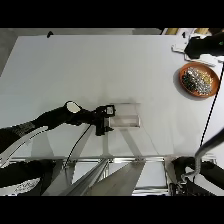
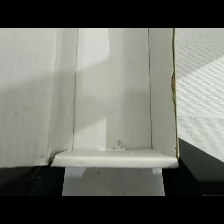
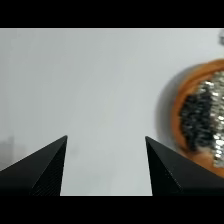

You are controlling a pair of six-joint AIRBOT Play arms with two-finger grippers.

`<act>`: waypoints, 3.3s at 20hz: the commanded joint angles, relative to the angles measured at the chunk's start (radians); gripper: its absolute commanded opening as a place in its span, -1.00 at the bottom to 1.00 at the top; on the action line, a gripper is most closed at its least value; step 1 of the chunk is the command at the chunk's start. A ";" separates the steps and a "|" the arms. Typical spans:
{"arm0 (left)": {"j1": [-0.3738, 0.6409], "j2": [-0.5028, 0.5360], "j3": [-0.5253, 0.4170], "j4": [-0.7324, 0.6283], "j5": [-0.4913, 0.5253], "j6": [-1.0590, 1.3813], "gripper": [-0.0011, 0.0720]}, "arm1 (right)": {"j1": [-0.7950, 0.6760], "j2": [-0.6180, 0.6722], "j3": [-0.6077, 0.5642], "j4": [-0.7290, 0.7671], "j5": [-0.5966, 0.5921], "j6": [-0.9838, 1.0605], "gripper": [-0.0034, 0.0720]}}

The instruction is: Fold the box and place the chain.

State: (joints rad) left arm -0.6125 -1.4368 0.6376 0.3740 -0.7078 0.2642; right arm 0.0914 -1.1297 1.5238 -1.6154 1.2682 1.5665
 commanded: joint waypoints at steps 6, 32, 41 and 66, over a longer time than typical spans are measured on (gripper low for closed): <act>0.000 0.000 0.000 0.000 0.000 0.000 -0.28 | -0.265 -0.294 0.036 -0.016 -0.085 -0.051 0.47; 0.000 0.000 0.000 0.000 0.000 0.000 -0.28 | -0.386 -0.697 0.036 0.030 -0.054 -0.191 -0.46; 0.000 0.000 0.000 0.000 0.000 0.000 -0.28 | -0.386 -0.701 0.036 0.031 -0.089 -0.192 -0.85; 0.000 0.000 0.000 0.000 0.000 0.000 -0.28 | -0.026 0.164 0.014 0.315 0.312 -0.199 -0.86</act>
State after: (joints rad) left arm -0.6125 -1.4368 0.6376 0.3740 -0.7074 0.2642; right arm -0.0193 -1.0554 1.5509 -1.3098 1.5433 1.3174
